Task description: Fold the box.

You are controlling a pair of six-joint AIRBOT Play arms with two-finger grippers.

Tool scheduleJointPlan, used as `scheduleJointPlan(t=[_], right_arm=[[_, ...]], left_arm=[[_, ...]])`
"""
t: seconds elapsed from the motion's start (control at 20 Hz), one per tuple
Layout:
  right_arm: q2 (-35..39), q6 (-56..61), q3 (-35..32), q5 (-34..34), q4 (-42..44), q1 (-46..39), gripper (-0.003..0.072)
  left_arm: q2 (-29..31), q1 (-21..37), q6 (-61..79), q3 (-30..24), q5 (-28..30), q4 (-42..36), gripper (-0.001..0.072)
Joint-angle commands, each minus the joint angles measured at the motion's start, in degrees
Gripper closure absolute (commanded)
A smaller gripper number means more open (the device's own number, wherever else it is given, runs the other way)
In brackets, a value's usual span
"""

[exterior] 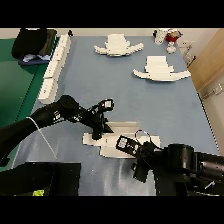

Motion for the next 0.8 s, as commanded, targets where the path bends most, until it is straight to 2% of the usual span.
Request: scheduleJointPlan(t=[0.0,0.35,0.5,0.55,0.65,0.75], right_arm=[[-1.57,-0.42,-0.2,-0.26,-8.94,2.29,0.0153],[-11.74,-0.37,-0.17,6.45,-8.85,2.29,0.0153],[-13.62,-0.31,-0.11,8.44,-12.74,2.29,0.0153],[-13.6,3.13,0.04,7.96,-16.63,2.03,0.0152],[-13.07,17.77,1.46,5.14,-24.33,1.57,0.008],[-11.63,22.08,2.49,3.04,-27.8,1.6,0.008]], left_arm=[[0.04,0.0,0.02,-0.02,0.02,0.02,0.0697],[0.04,0.0,0.02,-0.02,0.0,0.02,0.0697],[0.04,0.0,0.02,-0.02,0.0,0.02,0.0697],[0.04,0.0,0.02,-0.02,0.02,0.02,0.0697],[0.04,0.0,0.02,-0.02,0.02,0.02,0.0697],[0.04,0.0,0.02,-0.02,0.02,0.02,0.0697]])
